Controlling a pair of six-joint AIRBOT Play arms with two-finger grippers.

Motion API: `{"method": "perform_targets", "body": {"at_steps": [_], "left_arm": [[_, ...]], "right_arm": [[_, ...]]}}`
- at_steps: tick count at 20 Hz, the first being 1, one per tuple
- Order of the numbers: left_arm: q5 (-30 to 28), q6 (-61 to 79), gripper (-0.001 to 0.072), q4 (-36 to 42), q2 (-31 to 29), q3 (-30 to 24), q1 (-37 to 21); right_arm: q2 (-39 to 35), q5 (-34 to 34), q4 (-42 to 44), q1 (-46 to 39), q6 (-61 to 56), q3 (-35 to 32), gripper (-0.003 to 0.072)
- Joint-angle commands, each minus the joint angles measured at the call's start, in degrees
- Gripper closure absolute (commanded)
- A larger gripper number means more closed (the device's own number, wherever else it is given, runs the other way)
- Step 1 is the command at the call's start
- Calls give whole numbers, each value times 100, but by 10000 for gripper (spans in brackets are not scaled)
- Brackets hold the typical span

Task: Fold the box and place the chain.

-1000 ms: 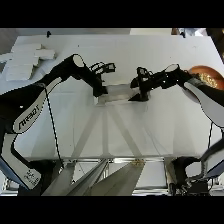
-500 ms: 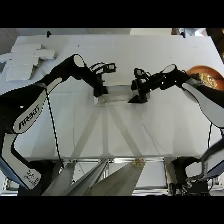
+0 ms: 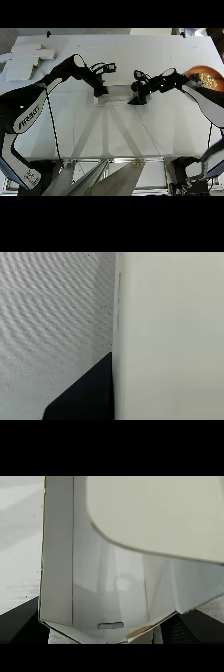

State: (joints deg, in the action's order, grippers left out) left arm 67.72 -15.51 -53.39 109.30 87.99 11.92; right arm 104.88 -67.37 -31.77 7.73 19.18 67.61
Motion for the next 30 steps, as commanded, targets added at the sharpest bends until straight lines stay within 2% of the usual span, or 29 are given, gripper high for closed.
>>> {"method": "perform_targets", "body": {"at_steps": [1,11,16,30], "left_arm": [[0,7,693,-4,-2,0,-4],[0,7,693,-4,-2,0,-4],[0,7,693,-7,-2,0,-4],[0,7,693,-4,-2,2,-4]], "right_arm": [[2,52,92,7,85,-37,-2],[2,-98,52,149,210,-48,-2],[2,-74,-382,149,-33,-48,-2],[2,-74,-291,142,-116,-48,-2]]}}
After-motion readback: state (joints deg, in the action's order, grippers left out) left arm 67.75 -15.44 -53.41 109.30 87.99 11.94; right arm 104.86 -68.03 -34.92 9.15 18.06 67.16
